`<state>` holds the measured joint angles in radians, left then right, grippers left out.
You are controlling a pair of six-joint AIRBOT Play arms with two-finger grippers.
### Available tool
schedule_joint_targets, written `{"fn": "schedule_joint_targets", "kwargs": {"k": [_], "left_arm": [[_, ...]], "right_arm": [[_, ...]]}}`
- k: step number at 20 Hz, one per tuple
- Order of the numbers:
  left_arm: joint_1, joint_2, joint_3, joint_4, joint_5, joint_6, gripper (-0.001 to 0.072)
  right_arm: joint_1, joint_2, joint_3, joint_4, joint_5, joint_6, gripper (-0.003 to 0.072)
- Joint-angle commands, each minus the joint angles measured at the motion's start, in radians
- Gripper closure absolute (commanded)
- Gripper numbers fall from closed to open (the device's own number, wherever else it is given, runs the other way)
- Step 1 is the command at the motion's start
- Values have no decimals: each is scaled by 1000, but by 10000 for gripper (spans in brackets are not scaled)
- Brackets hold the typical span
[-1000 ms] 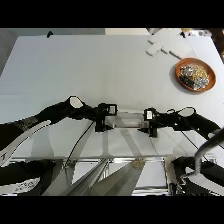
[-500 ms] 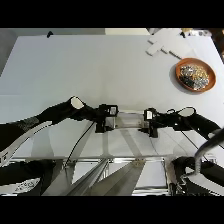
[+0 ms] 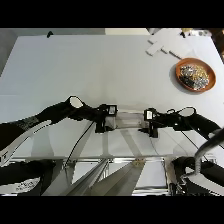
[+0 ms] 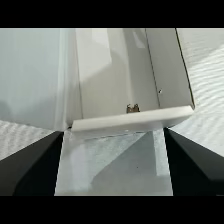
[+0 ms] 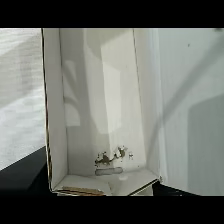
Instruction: Fold the box and place the chain.
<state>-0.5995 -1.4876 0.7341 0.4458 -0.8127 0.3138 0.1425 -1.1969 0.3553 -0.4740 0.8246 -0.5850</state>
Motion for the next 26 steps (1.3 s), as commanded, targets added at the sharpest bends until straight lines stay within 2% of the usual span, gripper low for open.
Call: {"fn": "schedule_joint_targets", "kwargs": {"k": [1,8,12,21,26], "left_arm": [[17,0,0,18,-40,0,3],[49,-1,0,40,-64,0,3],[25,-21,0,-18,-8,1,3],[-9,-37,0,-93,-6,4,4],[-21,-38,0,-97,45,3,18]], "right_arm": [[1,0,0,0,-1,1,292],[1,0,0,0,-1,1,292],[1,0,0,0,-2,1,292],[1,0,0,0,-1,1,292],[1,0,0,0,-2,1,292]]}}
